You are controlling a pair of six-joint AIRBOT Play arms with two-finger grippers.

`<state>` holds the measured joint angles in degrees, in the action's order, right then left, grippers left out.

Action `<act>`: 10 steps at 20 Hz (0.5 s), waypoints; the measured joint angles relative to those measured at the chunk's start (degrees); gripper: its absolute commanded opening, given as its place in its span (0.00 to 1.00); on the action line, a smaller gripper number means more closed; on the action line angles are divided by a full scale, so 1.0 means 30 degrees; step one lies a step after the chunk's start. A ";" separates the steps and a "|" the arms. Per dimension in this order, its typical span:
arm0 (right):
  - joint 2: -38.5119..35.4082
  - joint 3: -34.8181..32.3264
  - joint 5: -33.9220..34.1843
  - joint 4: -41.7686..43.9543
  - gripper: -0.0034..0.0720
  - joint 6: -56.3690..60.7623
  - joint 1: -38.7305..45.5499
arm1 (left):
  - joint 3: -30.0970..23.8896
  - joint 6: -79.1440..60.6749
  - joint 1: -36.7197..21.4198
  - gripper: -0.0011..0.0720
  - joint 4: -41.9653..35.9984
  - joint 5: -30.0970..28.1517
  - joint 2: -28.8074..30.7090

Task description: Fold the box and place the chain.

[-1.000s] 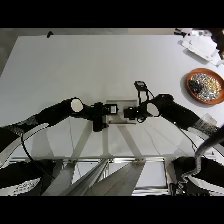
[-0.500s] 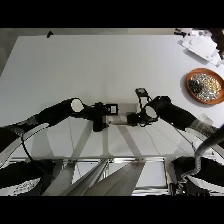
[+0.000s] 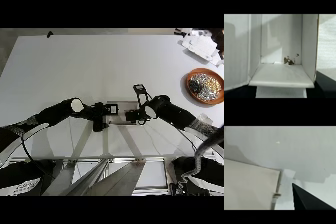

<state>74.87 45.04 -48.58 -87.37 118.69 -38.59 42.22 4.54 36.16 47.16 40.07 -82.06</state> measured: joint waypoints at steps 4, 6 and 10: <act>0.0124 0.0240 0.0379 0.0066 0.47 -0.0299 0.0000 | 0.0000 0.0015 0.0000 0.03 0.0000 0.0000 0.0000; 0.0415 0.0277 0.0328 0.0138 0.41 -0.0495 0.0000 | 0.0000 0.0015 0.0000 0.03 0.0000 0.0000 0.0000; 0.1035 0.0342 0.0022 0.0335 0.06 -0.0539 0.0000 | 0.0007 0.0073 0.0000 0.03 -0.0029 0.0022 0.0000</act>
<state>77.97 46.06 -48.51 -86.37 117.08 -38.59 42.24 4.75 36.16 47.07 40.14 -82.06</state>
